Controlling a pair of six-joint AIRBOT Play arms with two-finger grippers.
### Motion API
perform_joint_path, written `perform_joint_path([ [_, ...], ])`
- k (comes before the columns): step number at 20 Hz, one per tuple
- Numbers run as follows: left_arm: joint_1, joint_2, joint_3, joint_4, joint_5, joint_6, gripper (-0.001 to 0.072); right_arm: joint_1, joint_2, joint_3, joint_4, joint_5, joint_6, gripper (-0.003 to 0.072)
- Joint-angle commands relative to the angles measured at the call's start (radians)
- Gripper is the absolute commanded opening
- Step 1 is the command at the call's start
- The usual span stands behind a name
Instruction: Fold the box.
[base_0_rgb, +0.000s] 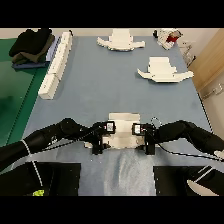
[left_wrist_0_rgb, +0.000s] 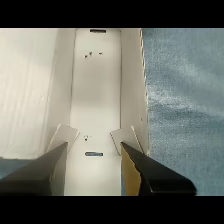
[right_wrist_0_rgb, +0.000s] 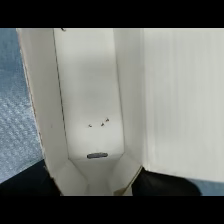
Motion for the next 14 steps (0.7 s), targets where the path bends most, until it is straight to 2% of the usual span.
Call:
perform_joint_path([
  [1, 0.0, 0.0, 0.001, -0.003, -0.001, -0.001, 0.0543, 0.001, 0.0, 0.0, 0.0, 0.0, 0.0, 0.047],
  [2, 0.0, 0.0, 0.001, -0.001, -0.002, -0.013, 0.0403, 0.001, 0.0, 0.0, 0.0, 0.0, 0.0, 0.047],
  [3, 0.0, 0.0, 0.001, 0.015, -0.003, -0.017, 0.012, 0.001, 0.0, 0.0, 0.0, 0.0, 0.0, 0.047],
  [4, 0.0, 0.001, 0.001, 0.043, -0.013, -0.02, 0.0013, 0.001, 0.0, 0.0, 0.0, 0.0, 0.0, 0.047],
  [6, 0.0, 0.001, 0.001, 0.104, -0.037, -0.101, 0.0013, 0.001, 0.0, 0.0, 0.0, 0.0, 0.0, 0.047],
  [9, 0.002, 0.019, 0.008, 0.262, -0.092, -0.328, 0.0013, 0.001, 0.0, 0.0, 0.0, 0.0, 0.0, 0.047],
  [14, 0.002, 0.185, 0.081, 0.466, -0.167, -0.851, 0.0013, 0.001, 0.0, 0.0, 0.0, 0.0, 0.0, 0.047],
])
